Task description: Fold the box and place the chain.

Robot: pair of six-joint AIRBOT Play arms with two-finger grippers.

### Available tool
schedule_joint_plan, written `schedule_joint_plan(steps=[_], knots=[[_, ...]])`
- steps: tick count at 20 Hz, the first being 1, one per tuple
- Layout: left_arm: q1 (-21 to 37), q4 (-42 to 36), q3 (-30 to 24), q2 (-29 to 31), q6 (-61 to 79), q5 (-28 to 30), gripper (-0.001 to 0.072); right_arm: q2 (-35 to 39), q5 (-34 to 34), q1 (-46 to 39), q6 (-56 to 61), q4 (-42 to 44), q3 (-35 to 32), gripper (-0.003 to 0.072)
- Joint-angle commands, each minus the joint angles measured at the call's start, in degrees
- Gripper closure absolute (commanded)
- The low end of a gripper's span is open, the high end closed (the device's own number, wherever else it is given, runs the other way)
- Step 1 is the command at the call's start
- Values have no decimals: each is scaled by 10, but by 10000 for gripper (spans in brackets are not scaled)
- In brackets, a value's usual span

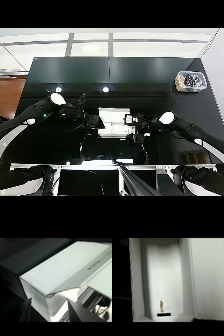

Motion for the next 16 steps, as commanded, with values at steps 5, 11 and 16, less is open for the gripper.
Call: schedule_joint_plan(steps=[5,11,16], knots=[[-50,122,64,0,-127,7,211,0,0,0,0,0,0,241],[-103,256,85,0,-287,8,212,0,0,0,0,0,0,241],[-162,297,85,-1,-359,18,212,0,0,0,0,0,0,241]])
